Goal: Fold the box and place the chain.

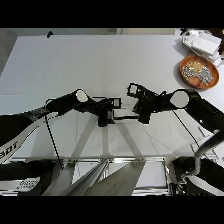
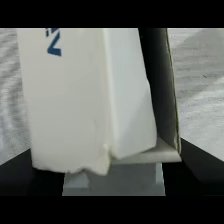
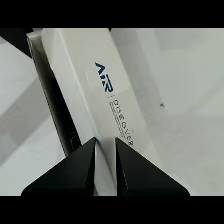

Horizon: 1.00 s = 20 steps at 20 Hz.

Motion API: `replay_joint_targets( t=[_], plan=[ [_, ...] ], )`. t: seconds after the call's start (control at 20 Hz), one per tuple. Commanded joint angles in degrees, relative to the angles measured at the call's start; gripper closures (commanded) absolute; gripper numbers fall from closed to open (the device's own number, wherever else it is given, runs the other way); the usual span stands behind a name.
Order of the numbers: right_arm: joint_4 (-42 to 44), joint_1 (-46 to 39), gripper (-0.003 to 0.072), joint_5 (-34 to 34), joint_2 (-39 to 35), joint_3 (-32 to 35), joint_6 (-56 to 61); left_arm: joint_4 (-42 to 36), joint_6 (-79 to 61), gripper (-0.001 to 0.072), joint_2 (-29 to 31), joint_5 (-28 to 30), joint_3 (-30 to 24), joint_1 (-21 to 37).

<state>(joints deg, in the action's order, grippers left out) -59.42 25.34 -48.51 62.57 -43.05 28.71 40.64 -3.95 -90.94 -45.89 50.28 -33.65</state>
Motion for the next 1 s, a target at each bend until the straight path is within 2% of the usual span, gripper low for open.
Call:
replay_joint_targets(
  t=[0.0, 0.95],
  plan=[
    [1.57, 0.07, 0.0571, -0.11, -0.42, -0.02, 0.02, 0.15, -0.09, 0.0576, 0.04, 0.02, -0.02, -0.02],
    [1.18, 2.10, 0.0568, -1.31, -0.42, 4.70, -0.24, 0.15, -0.09, 0.0576, 0.04, 0.02, -0.02, -0.02]
  ],
)
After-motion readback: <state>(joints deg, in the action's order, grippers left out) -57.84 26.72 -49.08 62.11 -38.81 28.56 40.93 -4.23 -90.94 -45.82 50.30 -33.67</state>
